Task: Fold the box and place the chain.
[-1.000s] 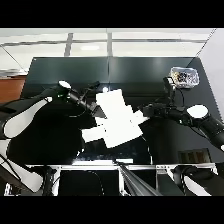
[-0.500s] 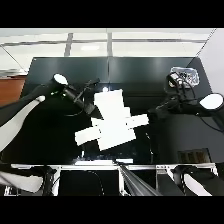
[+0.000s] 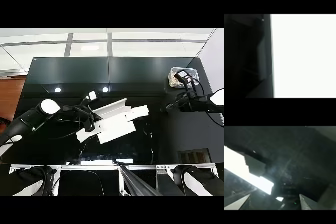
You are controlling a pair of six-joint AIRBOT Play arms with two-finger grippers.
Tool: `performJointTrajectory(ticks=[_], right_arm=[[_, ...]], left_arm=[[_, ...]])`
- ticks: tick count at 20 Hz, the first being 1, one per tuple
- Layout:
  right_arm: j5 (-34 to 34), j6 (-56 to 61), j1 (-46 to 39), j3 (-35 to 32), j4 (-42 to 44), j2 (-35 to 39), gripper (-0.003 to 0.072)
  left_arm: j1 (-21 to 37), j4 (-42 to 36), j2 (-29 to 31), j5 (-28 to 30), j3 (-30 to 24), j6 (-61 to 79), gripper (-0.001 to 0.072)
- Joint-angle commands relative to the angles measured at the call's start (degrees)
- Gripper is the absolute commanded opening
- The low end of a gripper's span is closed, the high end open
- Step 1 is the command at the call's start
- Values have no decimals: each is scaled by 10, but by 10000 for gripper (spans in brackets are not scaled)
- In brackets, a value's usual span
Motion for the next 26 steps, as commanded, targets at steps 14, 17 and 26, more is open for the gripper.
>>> performJointTrajectory(ticks=[14,17,26], right_arm=[[-59,-286,190,-118,50,-2,690],[-61,-313,224,-131,51,-2,690],[-143,-346,283,-173,109,-2,690]], left_arm=[[-38,-13,-143,38,61,230,31],[-38,-14,-144,39,61,230,30],[-39,-13,-144,38,61,230,31]])
